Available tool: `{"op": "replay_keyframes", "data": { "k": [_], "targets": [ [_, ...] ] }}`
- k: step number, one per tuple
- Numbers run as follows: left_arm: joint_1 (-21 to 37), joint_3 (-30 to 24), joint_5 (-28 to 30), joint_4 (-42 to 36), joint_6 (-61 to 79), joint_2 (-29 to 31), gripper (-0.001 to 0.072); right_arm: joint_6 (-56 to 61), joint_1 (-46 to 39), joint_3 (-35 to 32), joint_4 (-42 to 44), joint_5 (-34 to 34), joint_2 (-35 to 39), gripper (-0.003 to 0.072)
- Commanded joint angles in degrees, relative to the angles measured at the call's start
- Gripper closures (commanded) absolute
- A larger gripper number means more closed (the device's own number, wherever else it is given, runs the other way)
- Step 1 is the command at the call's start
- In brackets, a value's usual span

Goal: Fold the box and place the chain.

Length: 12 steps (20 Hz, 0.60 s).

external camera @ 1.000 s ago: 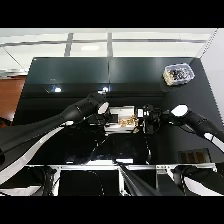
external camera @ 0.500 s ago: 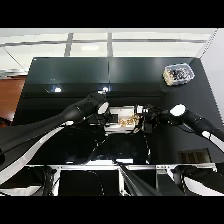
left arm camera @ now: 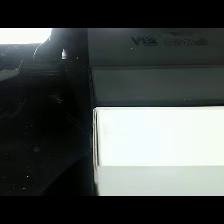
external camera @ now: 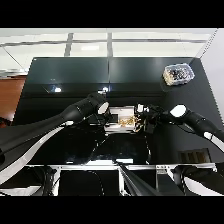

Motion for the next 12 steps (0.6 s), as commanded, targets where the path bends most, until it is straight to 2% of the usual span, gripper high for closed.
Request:
{"op": "replay_keyframes", "data": {
  "k": [1, 3, 8, 12],
  "targets": [
    [0.1, 0.0, 0.0, 0.0, 0.0, 0.0, 0.0678, 13.2, 0.0, 0.1, 0.2, 0.4, 5.2, 0.0668],
    [0.1, 0.0, 0.0, 0.0, 0.0, 0.0, 0.0678, 22.1, 0.0, 0.2, 0.1, 1.4, 10.9, 0.0668],
    [0.1, 0.0, 0.0, 0.0, 0.0, 0.0, 0.0678, 35.7, 0.0, 4.0, 0.4, 9.9, 24.4, 0.0668],
    [0.1, 0.0, 0.1, 0.0, 0.0, 0.0, 0.0678, 37.8, 0.0, 10.4, 8.7, 14.6, 28.4, 0.0668]
  ]
}}
